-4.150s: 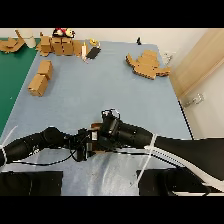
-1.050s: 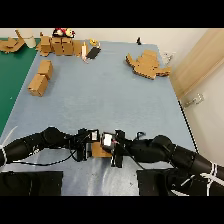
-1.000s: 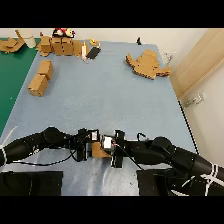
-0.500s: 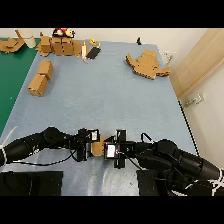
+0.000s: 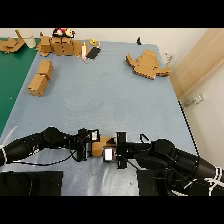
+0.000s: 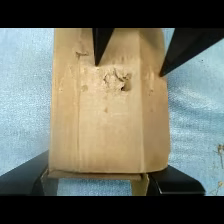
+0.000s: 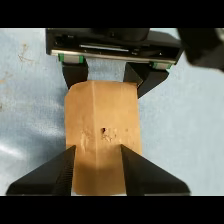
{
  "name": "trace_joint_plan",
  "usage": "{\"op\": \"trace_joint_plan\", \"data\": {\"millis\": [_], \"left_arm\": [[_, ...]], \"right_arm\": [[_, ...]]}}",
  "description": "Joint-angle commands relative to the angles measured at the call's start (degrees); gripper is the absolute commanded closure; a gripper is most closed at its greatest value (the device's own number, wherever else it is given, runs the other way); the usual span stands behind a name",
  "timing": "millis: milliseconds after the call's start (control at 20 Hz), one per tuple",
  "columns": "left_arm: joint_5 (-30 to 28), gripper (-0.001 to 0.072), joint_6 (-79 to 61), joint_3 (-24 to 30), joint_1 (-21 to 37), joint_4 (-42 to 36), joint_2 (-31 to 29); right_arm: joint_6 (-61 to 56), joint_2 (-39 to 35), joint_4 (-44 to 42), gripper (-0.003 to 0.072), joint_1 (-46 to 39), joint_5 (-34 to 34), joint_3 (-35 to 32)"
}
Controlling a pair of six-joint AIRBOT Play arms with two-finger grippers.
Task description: Fold the box.
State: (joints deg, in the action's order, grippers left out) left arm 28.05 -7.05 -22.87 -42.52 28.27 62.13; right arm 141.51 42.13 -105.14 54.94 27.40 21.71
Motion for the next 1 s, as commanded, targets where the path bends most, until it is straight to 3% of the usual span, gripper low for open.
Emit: {"op": "trace_joint_plan", "data": {"millis": [0, 350, 400, 950], "left_arm": [[0.0, 0.0215, 0.0, -0.04, 0.0, 0.02, 0.0], [0.0, 0.0216, 0.0, -0.04, 0.0, 0.02, 0.0], [0.0, 0.0216, 0.0, -0.04, 0.0, 0.02, 0.0], [0.0, 0.0215, 0.0, -0.04, 0.0, 0.0, 0.02]], "right_arm": [[-0.02, 0.39, 7.13, 0.0242, -0.07, -0.63, 0.0], [0.0, -1.79, 8.04, 0.0257, 0.31, -1.42, 0.13], [-0.02, -1.9, 8.5, 0.0294, 0.31, -1.53, 0.13], [-0.02, -2.89, 8.79, 0.0412, 0.42, -2.1, 0.94]]}}
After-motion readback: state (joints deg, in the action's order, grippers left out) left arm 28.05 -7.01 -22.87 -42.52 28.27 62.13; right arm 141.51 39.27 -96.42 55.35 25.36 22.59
